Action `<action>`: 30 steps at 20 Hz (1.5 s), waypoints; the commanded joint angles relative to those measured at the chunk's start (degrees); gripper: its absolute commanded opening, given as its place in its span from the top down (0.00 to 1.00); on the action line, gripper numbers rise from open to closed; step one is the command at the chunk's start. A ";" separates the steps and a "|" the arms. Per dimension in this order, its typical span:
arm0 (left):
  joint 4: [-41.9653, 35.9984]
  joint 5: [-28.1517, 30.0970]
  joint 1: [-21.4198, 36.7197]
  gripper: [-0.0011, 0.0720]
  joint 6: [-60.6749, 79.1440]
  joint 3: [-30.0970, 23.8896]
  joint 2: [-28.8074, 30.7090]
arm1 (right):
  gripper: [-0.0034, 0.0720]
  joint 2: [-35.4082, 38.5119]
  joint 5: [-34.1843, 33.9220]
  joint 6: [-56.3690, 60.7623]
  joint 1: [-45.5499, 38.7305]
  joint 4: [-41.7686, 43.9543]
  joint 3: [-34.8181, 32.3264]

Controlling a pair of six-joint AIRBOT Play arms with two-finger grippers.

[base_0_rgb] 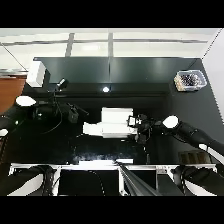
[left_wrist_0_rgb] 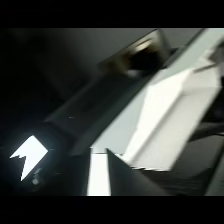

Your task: Fold the box and place the chain.

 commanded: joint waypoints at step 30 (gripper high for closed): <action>-0.76 15.32 -21.55 0.69 31.28 -3.80 -5.22 | 0.85 0.00 0.04 -0.04 0.04 -0.02 0.02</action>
